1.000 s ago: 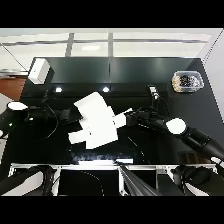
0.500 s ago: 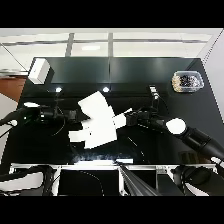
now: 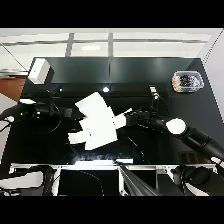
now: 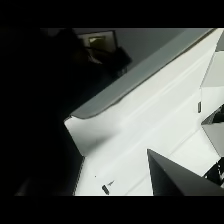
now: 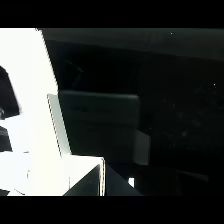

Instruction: Fold the box and place the chain.

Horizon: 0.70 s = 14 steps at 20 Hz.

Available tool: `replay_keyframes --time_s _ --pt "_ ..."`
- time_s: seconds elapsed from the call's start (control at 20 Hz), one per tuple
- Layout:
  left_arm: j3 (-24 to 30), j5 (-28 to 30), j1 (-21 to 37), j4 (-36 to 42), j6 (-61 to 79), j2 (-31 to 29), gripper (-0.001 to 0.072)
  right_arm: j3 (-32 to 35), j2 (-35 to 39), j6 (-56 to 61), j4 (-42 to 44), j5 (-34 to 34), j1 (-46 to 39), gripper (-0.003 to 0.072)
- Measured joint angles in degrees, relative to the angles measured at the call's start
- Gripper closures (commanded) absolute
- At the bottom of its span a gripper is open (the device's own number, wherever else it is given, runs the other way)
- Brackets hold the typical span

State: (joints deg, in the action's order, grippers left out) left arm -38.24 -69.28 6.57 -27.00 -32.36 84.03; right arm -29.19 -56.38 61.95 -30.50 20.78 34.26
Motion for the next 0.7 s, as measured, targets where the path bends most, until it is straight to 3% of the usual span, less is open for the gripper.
replay_keyframes --time_s 0.4,0.7 --pt "-0.2 -7.3 -4.0 0.5 9.2 4.6 0.0022 0.0 0.0 0.2 0.0 0.0 0.0 0.0643" --pt "-0.3 -10.9 -4.2 0.7 14.2 6.9 0.0249 0.0 0.0 0.2 0.0 0.1 0.0 0.0644"
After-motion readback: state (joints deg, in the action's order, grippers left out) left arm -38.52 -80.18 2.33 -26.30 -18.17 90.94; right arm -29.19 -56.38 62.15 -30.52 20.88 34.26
